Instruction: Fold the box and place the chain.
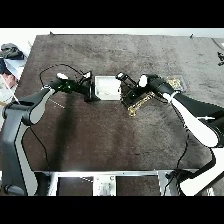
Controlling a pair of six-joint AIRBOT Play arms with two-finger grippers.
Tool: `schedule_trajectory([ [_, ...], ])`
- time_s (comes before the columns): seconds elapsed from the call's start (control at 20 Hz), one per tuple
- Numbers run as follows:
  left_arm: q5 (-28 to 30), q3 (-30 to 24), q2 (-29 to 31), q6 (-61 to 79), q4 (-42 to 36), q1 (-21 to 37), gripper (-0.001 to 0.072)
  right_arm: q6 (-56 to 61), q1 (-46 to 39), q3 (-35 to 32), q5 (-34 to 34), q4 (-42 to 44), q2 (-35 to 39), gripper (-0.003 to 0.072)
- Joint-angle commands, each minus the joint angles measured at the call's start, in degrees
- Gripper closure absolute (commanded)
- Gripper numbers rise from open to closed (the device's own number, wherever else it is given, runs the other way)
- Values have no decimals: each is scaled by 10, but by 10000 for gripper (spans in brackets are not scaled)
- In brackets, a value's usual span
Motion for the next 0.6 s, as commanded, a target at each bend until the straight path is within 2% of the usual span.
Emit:
schedule_trajectory([
  [0.0,0,0,0,0,0,0,194,-5,1,2,4,19,47,699],
  [0.15,0,0,0,0,0,0,194,-9,1,9,-37,43,150,699],
  [0.3,0,0,0,0,0,0,194,-9,3,55,-71,74,222,700],
  [0.55,0,0,0,0,0,0,194,-28,40,142,-139,71,242,699],
])
